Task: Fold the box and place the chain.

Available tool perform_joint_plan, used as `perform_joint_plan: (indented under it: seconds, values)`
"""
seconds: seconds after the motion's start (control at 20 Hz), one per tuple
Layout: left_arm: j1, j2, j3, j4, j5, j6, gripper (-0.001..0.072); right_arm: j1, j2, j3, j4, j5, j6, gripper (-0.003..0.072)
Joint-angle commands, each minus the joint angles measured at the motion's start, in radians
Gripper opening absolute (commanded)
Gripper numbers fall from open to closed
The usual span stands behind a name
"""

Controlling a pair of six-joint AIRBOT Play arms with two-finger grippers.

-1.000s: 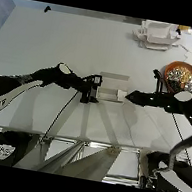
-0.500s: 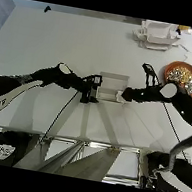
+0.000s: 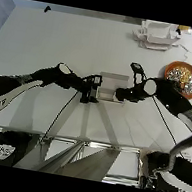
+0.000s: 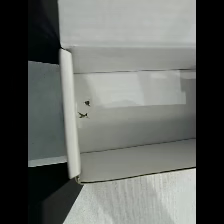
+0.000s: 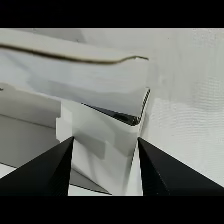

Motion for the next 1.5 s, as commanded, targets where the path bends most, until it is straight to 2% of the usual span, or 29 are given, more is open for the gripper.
perform_joint_plan:
  seconds: [0.0, 0.15, 0.35, 0.55, 0.9, 1.0, 1.1, 1.15, 1.2, 1.4, 1.45]
  values:
    - [0.0, 0.0, 0.0, 0.0, 0.001, 0.0, 0.0013, 0.025, -0.013, 0.011, -0.054, 0.021, 0.105, 0.0396]
    - [0.0, 0.0, 0.0, 0.0, 0.001, 0.0, 0.0013, 0.029, -0.023, 0.025, -0.107, 0.049, 0.182, 0.0393]
    - [0.0, 0.0, 0.0, 0.0, 0.001, 0.0, 0.0013, 0.074, -0.099, 0.115, -0.2, 0.134, 0.241, 0.0393]
    - [0.0, 0.0, 0.0, 0.0, 0.001, 0.0, 0.0013, 0.098, -0.14, 0.134, -0.199, 0.117, 0.271, 0.0392]
    - [0.0, 0.0, 0.0, 0.0, 0.001, 0.0, 0.0013, 0.098, -0.188, 0.135, -0.199, 0.113, 0.29, 0.0342]
    - [0.0, 0.0, 0.0, 0.0, 0.001, 0.0, 0.0013, 0.098, -0.188, 0.135, -0.2, 0.108, 0.286, 0.0158]
    - [0.0, 0.0, 0.0, 0.0, 0.001, 0.0, 0.0013, 0.098, -0.188, 0.135, -0.2, 0.106, 0.285, 0.0125]
    - [0.0, 0.0, 0.0, 0.0, 0.001, 0.0, 0.0013, 0.098, -0.188, 0.135, -0.2, 0.106, 0.278, 0.0044]
    - [0.0, 0.0, 0.0, 0.0, 0.001, 0.0, 0.0013, 0.098, -0.188, 0.135, -0.2, 0.106, 0.278, 0.0019]
    - [0.0, 0.0, 0.0, 0.0, 0.001, 0.0, 0.0013, 0.098, -0.188, 0.135, -0.2, 0.106, 0.278, 0.0024]
    - [0.0, 0.0, 0.0, 0.0, 0.001, 0.0, 0.0013, 0.098, -0.188, 0.135, -0.2, 0.105, 0.278, 0.0102]
